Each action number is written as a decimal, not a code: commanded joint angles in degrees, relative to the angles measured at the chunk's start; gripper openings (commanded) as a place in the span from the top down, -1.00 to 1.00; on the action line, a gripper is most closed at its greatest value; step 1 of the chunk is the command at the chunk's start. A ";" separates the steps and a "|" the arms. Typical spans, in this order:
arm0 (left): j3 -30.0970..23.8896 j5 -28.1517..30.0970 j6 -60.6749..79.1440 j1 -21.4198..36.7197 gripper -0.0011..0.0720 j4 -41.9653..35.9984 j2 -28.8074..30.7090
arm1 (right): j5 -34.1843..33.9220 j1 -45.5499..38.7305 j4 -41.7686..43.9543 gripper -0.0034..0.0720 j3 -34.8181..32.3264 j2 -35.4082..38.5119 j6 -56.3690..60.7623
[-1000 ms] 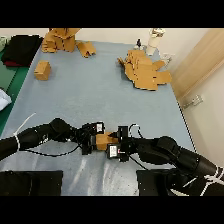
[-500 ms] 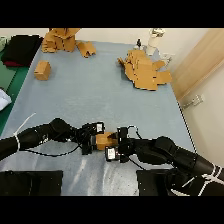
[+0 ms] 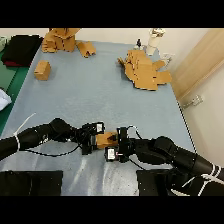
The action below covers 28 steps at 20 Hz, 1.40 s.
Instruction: Fold the box.
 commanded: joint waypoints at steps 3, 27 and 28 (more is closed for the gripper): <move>0.02 0.04 0.02 0.02 -0.18 0.00 0.02 | 1.46 0.09 -0.79 0.17 0.33 0.37 -0.11; 0.02 0.02 0.00 0.02 -0.18 0.00 0.00 | 0.50 2.16 -1.22 0.31 0.20 1.38 -0.33; 0.02 0.00 0.00 0.02 -0.18 0.00 0.02 | 0.24 2.16 -0.42 0.31 0.20 1.38 -0.33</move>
